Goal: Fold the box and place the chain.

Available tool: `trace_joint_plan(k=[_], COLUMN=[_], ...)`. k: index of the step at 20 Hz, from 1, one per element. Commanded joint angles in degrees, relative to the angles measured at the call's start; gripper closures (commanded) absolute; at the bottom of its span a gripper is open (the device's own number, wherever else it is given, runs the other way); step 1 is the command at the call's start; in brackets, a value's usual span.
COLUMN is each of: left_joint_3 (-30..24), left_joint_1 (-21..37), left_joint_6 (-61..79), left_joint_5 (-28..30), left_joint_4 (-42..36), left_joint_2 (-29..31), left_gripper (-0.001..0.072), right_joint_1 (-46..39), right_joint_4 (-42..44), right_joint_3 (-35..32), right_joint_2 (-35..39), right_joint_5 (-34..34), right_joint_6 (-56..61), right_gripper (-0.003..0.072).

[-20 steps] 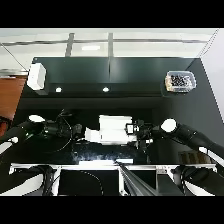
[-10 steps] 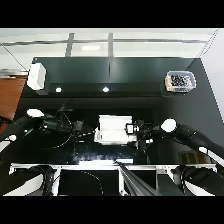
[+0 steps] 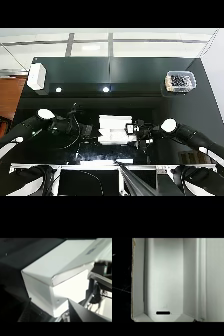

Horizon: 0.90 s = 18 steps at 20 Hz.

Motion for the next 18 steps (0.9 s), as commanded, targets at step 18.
trace_joint_plan(k=[18], left_joint_3=[14.58], left_joint_1=[-22.12], left_joint_6=[-48.52], left_joint_5=[10.97], left_joint_4=[41.72], left_joint_2=[-0.09], left_gripper=[0.017], right_joint_1=[0.02], right_joint_4=[0.02], right_joint_3=[-0.04], right_joint_2=[-0.04], right_joint_5=[0.04], right_joint_6=[0.07], right_gripper=[0.0191])
